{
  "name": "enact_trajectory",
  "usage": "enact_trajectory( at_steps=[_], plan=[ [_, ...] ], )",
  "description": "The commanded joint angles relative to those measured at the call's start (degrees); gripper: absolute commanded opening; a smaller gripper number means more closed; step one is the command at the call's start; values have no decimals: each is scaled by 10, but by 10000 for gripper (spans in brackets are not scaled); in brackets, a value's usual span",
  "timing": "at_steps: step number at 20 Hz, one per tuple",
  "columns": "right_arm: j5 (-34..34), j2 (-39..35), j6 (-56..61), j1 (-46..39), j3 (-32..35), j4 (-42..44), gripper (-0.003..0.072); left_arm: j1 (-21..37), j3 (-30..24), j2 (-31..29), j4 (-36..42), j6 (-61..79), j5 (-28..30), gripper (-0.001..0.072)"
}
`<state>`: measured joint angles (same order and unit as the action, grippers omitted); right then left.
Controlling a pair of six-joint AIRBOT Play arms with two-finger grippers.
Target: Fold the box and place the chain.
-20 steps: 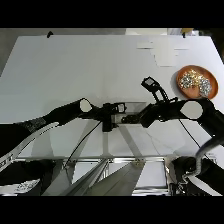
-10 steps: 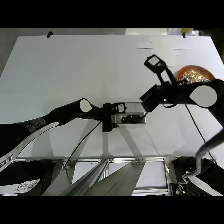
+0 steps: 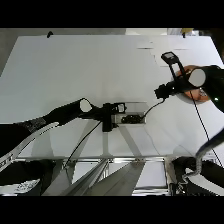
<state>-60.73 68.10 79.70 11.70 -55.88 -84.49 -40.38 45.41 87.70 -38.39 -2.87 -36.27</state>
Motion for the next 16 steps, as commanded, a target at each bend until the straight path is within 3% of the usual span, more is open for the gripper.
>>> enact_trajectory(
  at_steps=[1, 4, 8, 16],
  plan=[
    [-32, 75, 9, -5, 0, -6, 421, 0, 0, 0, 0, 0, 0, 11],
    [-45, 117, 12, 5, 0, -6, 428, 0, 0, 0, 0, 0, 0, 11],
    [-43, 129, 16, 11, 0, -7, 335, 0, 0, 0, 0, 0, 0, 11],
    [2, 140, 90, 11, 14, -14, 336, 0, 0, 0, 0, 0, 0, 11]
  ],
)
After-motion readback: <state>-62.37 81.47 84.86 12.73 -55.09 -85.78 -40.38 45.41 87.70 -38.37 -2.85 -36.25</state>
